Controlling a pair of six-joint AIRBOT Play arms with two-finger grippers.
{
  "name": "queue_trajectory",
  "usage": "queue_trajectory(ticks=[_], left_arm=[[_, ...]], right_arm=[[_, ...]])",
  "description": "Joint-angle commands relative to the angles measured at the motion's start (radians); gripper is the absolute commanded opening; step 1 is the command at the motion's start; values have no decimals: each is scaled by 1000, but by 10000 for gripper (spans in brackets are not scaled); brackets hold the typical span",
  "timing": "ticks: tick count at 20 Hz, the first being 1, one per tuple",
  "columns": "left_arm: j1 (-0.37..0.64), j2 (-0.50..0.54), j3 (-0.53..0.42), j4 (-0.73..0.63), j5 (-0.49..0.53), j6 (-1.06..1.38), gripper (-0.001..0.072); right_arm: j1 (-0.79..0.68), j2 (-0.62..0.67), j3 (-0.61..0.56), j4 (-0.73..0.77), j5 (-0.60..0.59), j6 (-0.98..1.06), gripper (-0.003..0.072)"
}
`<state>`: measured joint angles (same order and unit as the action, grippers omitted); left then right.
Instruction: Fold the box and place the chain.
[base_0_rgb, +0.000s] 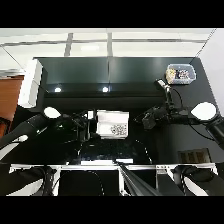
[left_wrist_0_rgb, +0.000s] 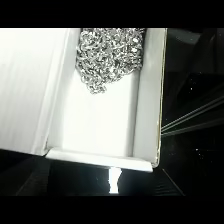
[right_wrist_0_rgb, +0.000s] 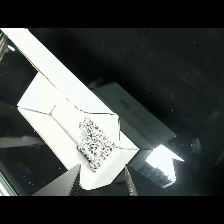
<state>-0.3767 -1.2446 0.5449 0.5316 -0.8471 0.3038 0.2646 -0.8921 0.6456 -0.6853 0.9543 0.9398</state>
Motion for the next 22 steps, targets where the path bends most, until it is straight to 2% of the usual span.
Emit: queue_trajectory(ticks=[1,3,4,6,7,8,10,12,13,18,20,22], left_arm=[[-41,-6,5,61,2,6,713],[-47,-6,5,59,14,-3,701],[-46,-6,5,58,21,-9,651],[-46,-6,6,55,32,-19,437],[-46,-6,5,55,32,-19,424],[-46,-6,5,55,32,-19,424],[-46,-6,5,55,33,-19,424],[-46,-6,5,55,33,-19,424],[-46,-6,5,55,33,-19,424],[-46,-6,5,55,30,-19,424],[-46,-6,5,55,30,-19,424],[-46,-6,5,55,30,-19,424]], right_arm=[[-1,0,0,0,-28,0,332],[-1,0,0,0,-50,-1,331],[-1,0,-1,-1,-54,-1,332],[-1,-2,-1,-1,-68,1,333],[-1,-3,-1,-1,-85,24,468],[-1,-5,-1,-4,-125,73,720],[-1,-17,0,9,-252,90,720],[-1,-69,7,98,-383,89,720],[0,-116,26,125,-393,89,720],[95,-372,164,134,-245,-8,720],[124,-382,188,128,-147,-222,720],[114,-366,219,117,6,-480,720]])
